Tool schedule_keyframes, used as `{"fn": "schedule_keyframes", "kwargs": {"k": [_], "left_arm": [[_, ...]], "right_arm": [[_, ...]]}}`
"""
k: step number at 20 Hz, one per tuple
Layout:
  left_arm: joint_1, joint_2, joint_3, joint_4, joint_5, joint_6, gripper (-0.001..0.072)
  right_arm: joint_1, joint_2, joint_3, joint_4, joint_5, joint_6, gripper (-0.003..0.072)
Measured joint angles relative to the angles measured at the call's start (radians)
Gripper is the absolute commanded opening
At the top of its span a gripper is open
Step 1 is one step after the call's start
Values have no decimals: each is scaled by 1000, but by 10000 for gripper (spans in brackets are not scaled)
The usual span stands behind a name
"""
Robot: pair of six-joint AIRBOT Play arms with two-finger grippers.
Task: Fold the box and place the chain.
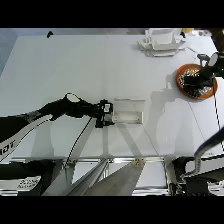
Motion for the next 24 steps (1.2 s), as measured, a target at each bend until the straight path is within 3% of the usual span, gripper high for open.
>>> {"fn": "schedule_keyframes", "kwargs": {"k": [8,9,10,11,15,19,24], "left_arm": [[0,0,0,0,0,0,86],[0,0,0,0,0,0,86],[0,0,0,0,0,0,86],[0,0,0,0,0,0,86],[0,0,0,0,0,0,86],[0,0,0,0,0,0,86],[0,0,0,0,0,0,86]], "right_arm": [[0,-16,0,0,4,3,104],[0,-20,0,0,4,3,96],[0,-23,0,0,3,3,24],[0,-25,0,0,1,2,9],[0,-24,0,0,-6,-12,9],[0,37,0,6,13,-48,9],[0,202,0,73,50,-108,9]]}}
